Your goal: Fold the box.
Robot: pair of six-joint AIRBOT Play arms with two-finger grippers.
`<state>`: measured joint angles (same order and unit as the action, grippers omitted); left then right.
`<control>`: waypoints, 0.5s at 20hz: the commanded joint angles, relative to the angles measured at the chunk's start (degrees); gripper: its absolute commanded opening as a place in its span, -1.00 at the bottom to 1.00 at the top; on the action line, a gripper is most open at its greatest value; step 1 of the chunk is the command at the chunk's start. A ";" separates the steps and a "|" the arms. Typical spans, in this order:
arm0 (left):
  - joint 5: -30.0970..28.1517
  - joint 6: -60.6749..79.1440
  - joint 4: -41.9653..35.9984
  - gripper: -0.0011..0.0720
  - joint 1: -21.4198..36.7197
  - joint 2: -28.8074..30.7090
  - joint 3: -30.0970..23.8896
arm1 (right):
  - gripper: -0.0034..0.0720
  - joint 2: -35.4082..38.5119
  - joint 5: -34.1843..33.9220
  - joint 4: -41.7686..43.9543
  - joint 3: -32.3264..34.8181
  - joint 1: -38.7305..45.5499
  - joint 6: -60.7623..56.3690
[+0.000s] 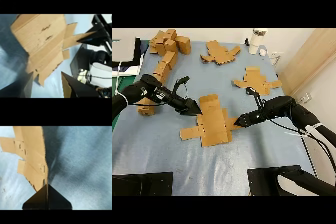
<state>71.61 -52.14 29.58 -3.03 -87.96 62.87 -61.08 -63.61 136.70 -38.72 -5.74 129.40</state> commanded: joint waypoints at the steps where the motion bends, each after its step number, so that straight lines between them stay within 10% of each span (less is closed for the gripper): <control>1: -5.14 2.93 -0.46 0.46 0.61 -0.35 -1.86 | -0.90 1.20 0.33 -0.15 0.00 -0.42 -0.02; 10: -7.85 14.45 -16.74 0.46 0.48 -8.48 -1.79 | -0.90 1.16 -0.52 -0.44 0.00 -0.42 -1.49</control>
